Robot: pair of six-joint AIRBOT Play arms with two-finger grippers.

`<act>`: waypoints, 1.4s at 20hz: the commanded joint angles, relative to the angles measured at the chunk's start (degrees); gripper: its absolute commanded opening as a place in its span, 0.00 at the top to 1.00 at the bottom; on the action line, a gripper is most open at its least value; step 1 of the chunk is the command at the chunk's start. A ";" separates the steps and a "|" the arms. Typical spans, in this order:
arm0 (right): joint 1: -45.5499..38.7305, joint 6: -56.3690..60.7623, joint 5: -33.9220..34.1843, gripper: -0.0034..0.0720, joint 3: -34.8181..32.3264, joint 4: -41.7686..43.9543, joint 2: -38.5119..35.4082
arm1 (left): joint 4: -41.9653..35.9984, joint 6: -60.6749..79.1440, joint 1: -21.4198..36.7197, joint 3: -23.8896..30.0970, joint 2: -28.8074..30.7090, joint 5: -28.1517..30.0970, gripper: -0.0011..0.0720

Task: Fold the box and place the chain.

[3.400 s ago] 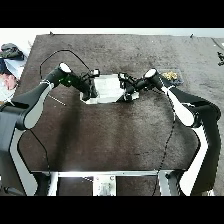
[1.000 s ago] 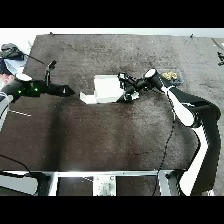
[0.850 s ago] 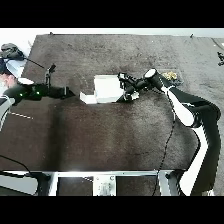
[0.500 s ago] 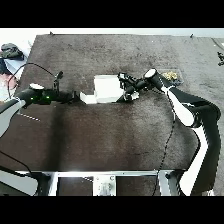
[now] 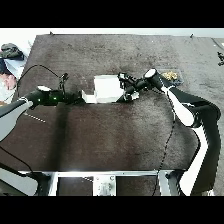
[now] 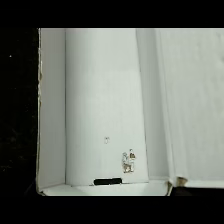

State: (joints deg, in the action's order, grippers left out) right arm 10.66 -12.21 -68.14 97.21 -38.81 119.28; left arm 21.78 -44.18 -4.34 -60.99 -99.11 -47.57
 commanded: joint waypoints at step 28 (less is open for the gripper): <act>-0.02 0.02 -0.02 0.16 0.04 0.02 0.02 | 11.32 -14.84 -8.70 -12.87 0.00 -3.80 0.55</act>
State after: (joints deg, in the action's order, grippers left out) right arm 10.66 -12.21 -68.16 97.21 -38.81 119.28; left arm 28.03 -53.56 -11.86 -72.20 -99.15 -51.64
